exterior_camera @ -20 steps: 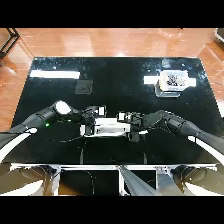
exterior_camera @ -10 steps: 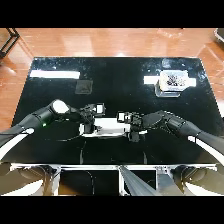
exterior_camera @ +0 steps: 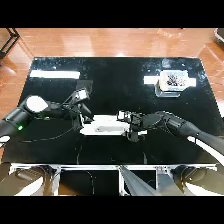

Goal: Fold the box and place the chain.

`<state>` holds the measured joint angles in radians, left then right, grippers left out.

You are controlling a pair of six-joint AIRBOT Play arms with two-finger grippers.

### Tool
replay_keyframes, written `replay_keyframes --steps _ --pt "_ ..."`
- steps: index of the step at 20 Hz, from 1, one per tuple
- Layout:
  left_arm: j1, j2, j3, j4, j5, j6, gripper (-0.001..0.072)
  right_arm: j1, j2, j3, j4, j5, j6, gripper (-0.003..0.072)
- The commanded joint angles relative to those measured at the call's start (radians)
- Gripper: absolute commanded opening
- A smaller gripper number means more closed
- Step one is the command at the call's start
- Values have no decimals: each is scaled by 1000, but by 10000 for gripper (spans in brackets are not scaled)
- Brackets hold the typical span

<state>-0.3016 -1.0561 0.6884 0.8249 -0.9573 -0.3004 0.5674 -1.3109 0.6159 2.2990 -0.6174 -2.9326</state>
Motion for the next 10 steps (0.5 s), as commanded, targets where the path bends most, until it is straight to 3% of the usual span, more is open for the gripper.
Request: replay_keyframes --steps 1,2,4,5,8,10 --pt "20 62 1 28 -313 -258 24 0 0 0 0 14 12 355" --pt "14 63 0 -2 -384 -259 23 0 0 0 0 14 16 355" --pt "-30 68 -5 -77 -352 -255 23 0 0 0 0 14 16 355" --pt "-64 67 -5 -82 -258 -251 23 0 0 0 0 15 16 355" --pt "-168 55 -5 -114 236 -251 25 0 0 0 0 15 16 355" --pt "-220 10 -3 -131 475 -235 27 0 0 0 0 14 16 355"
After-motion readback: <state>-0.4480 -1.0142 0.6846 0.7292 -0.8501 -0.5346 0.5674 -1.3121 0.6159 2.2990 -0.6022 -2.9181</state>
